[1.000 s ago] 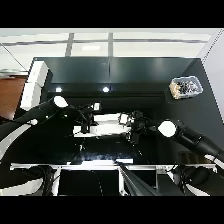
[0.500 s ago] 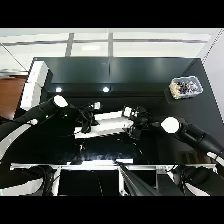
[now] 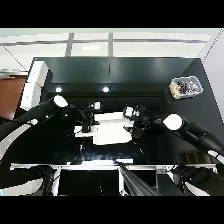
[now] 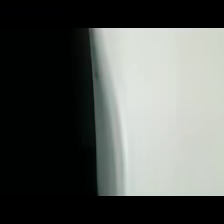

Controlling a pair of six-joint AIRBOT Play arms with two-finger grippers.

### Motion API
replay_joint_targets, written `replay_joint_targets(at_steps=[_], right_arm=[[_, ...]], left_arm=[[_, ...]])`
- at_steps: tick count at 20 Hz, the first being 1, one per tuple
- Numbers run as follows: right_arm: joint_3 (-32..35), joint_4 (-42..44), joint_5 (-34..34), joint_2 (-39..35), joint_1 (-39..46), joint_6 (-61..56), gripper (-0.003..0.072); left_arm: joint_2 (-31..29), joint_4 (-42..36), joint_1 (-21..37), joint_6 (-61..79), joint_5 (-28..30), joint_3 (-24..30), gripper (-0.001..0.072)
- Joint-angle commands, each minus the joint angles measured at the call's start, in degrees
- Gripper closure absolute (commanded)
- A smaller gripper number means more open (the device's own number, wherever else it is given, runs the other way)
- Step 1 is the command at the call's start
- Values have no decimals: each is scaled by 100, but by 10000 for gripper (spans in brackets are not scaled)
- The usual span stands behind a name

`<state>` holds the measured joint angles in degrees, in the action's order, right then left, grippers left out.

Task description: Fold the box and place the chain.

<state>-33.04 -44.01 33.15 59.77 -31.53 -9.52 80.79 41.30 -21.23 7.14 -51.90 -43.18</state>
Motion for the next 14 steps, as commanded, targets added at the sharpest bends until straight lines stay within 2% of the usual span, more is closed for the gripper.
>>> replay_joint_targets(at_steps=[1,3,6,8,10,14], right_arm=[[-4,111,57,39,181,254,-8],[-4,190,284,42,188,251,-8],[-4,-573,402,39,345,55,-8],[-2,-1005,1185,39,413,-4,-8],[42,-962,1714,39,382,-144,-8],[289,-988,1679,39,195,-146,-7]], left_arm=[[-2,2,-4,-7,72,-7,679],[-2,2,-4,-7,72,-7,679],[-2,2,-4,-7,72,-7,679],[-2,2,-4,-7,68,-7,679],[-2,4,-7,-2,72,-7,679],[-2,20,-7,17,245,-2,683]])
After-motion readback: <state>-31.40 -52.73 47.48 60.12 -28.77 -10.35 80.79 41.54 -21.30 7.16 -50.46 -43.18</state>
